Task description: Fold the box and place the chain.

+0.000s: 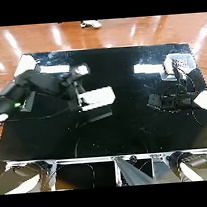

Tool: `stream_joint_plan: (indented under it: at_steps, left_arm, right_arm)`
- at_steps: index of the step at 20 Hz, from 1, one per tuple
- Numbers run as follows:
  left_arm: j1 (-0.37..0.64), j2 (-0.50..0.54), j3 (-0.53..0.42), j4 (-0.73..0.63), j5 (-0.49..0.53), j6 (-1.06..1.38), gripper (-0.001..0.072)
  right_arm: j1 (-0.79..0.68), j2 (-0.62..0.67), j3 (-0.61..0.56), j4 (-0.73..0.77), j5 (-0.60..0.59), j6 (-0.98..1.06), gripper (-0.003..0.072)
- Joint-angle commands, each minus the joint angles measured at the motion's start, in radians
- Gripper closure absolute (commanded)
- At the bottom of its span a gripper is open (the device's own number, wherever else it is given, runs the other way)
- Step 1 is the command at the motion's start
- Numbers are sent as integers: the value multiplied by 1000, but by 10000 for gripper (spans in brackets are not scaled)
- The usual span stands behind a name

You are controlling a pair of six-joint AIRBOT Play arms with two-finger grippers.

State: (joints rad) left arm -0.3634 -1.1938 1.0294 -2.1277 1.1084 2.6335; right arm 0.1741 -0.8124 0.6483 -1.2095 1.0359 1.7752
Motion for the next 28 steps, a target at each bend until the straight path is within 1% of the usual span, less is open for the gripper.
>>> stream_joint_plan:
  at_steps: [1,5,8,10,12,14,17,21,23,28]
  left_arm:
    - [129,146,-1,112,124,-222,685]
    - [377,318,-75,216,205,-342,686]
    - [638,405,-153,247,246,-360,686]
    - [829,418,-185,247,292,-356,685]
    - [991,415,-210,241,287,-354,685]
    - [1101,393,-223,248,280,-354,686]
    - [1189,356,-222,307,304,-356,685]
    - [1239,308,-222,365,289,-352,684]
    - [1246,276,-222,379,267,-330,684]
    - [1248,198,-222,352,163,-277,683]
  right_arm:
    - [0,0,1,1,-2,-26,656]
    - [0,0,1,1,-5,-68,655]
    - [0,0,1,3,-8,-89,655]
    - [0,0,1,3,-9,-108,655]
    - [0,0,1,2,-9,-122,655]
    - [0,0,1,0,-10,-131,655]
    - [0,0,1,0,-13,-134,655]
    - [0,0,1,2,-19,-134,655]
    - [0,0,1,5,-25,-133,655]
    - [0,0,1,5,-29,-106,655]
